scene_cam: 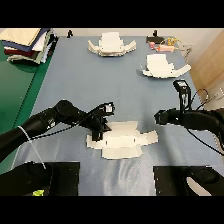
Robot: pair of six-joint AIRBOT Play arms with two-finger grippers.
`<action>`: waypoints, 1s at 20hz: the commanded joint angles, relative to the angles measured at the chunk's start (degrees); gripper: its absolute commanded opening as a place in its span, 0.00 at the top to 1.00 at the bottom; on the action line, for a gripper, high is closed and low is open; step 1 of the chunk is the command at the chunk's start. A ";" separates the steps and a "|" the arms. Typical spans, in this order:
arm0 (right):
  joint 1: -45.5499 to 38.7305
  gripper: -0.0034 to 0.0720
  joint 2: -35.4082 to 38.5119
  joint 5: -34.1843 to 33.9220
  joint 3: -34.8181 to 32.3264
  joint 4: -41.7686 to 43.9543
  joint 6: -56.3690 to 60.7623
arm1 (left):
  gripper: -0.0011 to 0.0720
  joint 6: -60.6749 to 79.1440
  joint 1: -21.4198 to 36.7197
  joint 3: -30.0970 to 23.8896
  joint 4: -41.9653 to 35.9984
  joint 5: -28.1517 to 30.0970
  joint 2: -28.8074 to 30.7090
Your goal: Fold the box.
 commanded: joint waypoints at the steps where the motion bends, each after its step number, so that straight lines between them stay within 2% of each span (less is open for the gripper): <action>1: 0.00 0.57 0.02 0.00 0.02 0.68 0.04 | 0.96 0.35 -0.17 -0.57 0.68 -0.46 -0.55; 7: 0.00 0.57 0.02 -0.04 0.02 0.90 0.02 | 0.96 0.20 -0.17 -0.57 0.68 -5.97 -1.11; 13: 0.00 0.58 0.02 -0.57 0.04 4.24 0.00 | 0.96 -0.15 -0.17 -0.57 0.68 -5.70 -1.11; 14: 0.00 0.66 0.04 -1.66 0.04 5.64 -0.11 | 0.96 -0.15 -0.17 -0.57 0.68 -5.75 -1.11; 15: 0.00 0.90 0.04 -3.67 0.04 7.41 -1.44 | 0.96 -0.15 -0.17 -0.57 0.68 -5.73 -1.11; 16: 0.02 0.95 0.04 -6.08 0.04 9.49 -3.28 | 0.96 -0.15 -0.17 -0.57 0.66 -5.75 -1.11; 19: 0.33 0.95 0.07 -14.19 0.04 17.00 -10.88 | 0.96 -0.17 -0.22 -0.57 0.63 -5.92 -1.11; 20: 1.70 0.95 0.11 -17.05 0.02 17.11 -12.26 | 0.96 -0.15 -0.22 -0.57 0.63 -5.90 -1.11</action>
